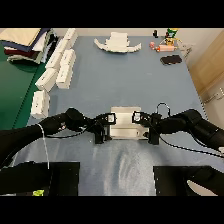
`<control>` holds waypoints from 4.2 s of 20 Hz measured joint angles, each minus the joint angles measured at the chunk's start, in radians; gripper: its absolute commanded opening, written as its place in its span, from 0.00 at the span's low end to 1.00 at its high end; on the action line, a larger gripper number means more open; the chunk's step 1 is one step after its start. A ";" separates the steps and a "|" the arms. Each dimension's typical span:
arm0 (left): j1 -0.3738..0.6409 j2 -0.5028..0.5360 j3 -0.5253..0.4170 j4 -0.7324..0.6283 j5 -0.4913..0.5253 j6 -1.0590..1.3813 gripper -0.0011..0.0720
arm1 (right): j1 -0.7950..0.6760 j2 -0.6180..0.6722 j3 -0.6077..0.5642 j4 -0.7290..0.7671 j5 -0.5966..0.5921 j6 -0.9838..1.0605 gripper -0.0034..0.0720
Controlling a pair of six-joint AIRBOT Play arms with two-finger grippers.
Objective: Fold the box.
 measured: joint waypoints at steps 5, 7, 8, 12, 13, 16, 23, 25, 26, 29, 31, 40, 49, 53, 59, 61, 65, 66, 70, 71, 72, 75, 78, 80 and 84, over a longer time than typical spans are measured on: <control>0.000 0.000 0.000 0.000 0.000 0.001 0.65 | 0.021 -0.006 0.000 0.122 0.016 -0.107 0.15; 0.000 0.000 0.000 0.001 0.000 0.002 0.65 | 0.038 -0.007 0.000 0.143 0.024 -0.125 0.15; 0.000 0.000 0.000 0.001 0.000 0.002 0.65 | 0.044 -0.007 0.000 0.150 0.032 -0.130 0.16; 0.000 0.000 0.000 0.000 0.000 0.000 0.65 | 0.058 -0.008 0.000 0.168 0.077 -0.143 0.84; 0.000 0.000 0.000 0.000 0.000 -0.001 0.65 | 0.060 -0.008 0.000 0.169 0.086 -0.145 0.84; 0.000 0.000 0.000 0.000 0.000 -0.001 0.65 | 0.061 -0.008 0.000 0.169 0.100 -0.147 0.84; 0.000 0.000 0.000 0.000 0.000 0.002 0.65 | 0.063 0.008 0.000 0.155 0.082 -0.093 0.82; 0.000 0.000 0.000 -0.002 -0.002 0.001 0.65 | 0.063 0.024 0.000 0.113 0.058 -0.026 0.37; 0.000 0.000 0.000 -0.001 -0.003 0.000 0.65 | 0.064 0.035 0.000 0.080 0.045 0.017 0.10; 0.000 0.000 0.000 0.000 0.000 0.000 0.65 | 0.063 0.084 0.002 -0.084 -0.023 0.230 0.05; 0.000 0.000 0.000 0.000 0.000 0.000 0.65 | 0.063 0.126 0.008 -0.252 -0.082 0.441 0.05; 0.000 0.000 0.000 0.000 0.000 0.000 0.65 | -0.143 0.129 0.024 -0.490 -0.312 1.234 0.05; 0.000 0.000 0.000 0.000 0.000 0.000 0.65 | -0.206 -0.041 0.027 0.119 -0.249 1.033 0.05; 0.000 0.000 0.000 0.000 0.000 0.000 0.65 | -0.208 -0.029 0.029 0.203 -0.247 0.996 0.05; 0.000 0.000 0.000 0.000 0.000 0.000 0.65 | -0.206 0.008 0.050 0.237 -0.248 0.981 0.38; 0.000 0.000 0.000 0.000 0.000 0.000 0.65 | -0.206 0.013 0.072 0.239 -0.248 0.980 0.38; 0.000 0.000 0.000 0.000 0.000 0.000 0.65 | -0.205 0.015 0.102 0.242 -0.246 0.978 0.74; 0.000 0.000 0.000 0.000 0.000 0.000 0.65 | -0.201 0.012 0.105 0.243 -0.246 0.978 0.74; 0.000 0.000 0.000 0.000 0.000 0.000 0.65 | -0.149 -0.027 0.111 0.243 -0.238 0.978 0.74; 0.000 0.000 0.000 0.000 0.000 0.000 0.65 | -0.125 -0.042 0.114 0.241 -0.229 0.978 0.74; 0.000 0.000 0.000 0.000 0.000 0.000 0.65 | -0.099 -0.059 0.119 0.233 -0.216 0.980 0.74; 0.000 0.000 0.000 0.000 0.000 0.000 0.65 | -0.016 -0.112 0.154 0.167 -0.183 1.061 0.74; 0.000 0.000 0.000 0.000 0.000 0.000 0.65 | 0.078 -0.172 0.211 0.013 -0.192 1.224 0.74; 0.000 0.000 0.000 0.000 0.000 0.000 0.65 | 0.138 -0.209 0.248 -0.085 -0.209 1.333 0.74; 0.000 0.000 0.000 0.000 0.000 0.000 0.65 | 0.231 -0.282 0.299 -0.242 -0.245 1.526 0.71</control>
